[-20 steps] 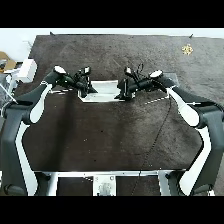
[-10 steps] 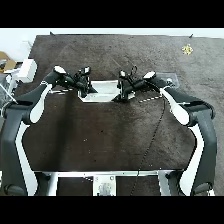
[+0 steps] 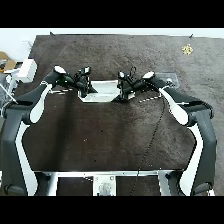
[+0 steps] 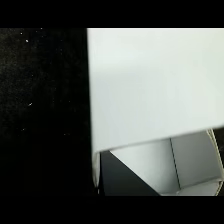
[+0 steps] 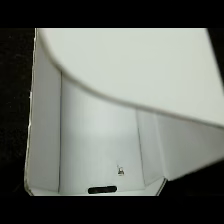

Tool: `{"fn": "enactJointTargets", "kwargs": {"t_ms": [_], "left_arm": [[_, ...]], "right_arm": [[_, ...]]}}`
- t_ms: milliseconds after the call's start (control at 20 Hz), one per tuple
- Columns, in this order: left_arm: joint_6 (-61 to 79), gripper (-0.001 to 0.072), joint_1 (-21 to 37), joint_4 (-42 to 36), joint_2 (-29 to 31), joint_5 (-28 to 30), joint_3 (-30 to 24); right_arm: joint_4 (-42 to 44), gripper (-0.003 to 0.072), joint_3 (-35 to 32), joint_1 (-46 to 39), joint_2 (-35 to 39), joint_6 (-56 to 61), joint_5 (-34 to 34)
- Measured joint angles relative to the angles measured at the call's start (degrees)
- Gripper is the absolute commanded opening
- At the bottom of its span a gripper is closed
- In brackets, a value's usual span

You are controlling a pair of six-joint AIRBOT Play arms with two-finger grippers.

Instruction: Fold the box and place the chain.

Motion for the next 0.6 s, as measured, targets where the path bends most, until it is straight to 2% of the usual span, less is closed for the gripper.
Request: {"fn": "enactJointTargets", "kwargs": {"t_ms": [150,200,450,500,600], "left_arm": [[0.0,0.0012,0.0,0.0,0.0,0.0,0.0],[0.0,0.0012,0.0,0.0,0.0,0.0,0.0],[0.0,0.0012,0.0,0.0,0.0,0.0,0.0],[0.0,0.0012,0.0,0.0,0.0,0.0,0.0],[0.0,0.0012,0.0,0.0,0.0,0.0,0.0]], "right_arm": [[-0.3,0.0676,0.0,0.0,0.0,0.1,0.0],[-0.4,0.0622,0.0,0.0,0.0,0.1,0.0],[-1.0,0.0618,0.0,0.2,0.0,0.3,-0.6],[-1.2,0.0514,0.1,0.2,0.0,0.3,-0.6],[-2.2,0.0499,0.1,0.3,0.0,0.4,-0.7]]}}
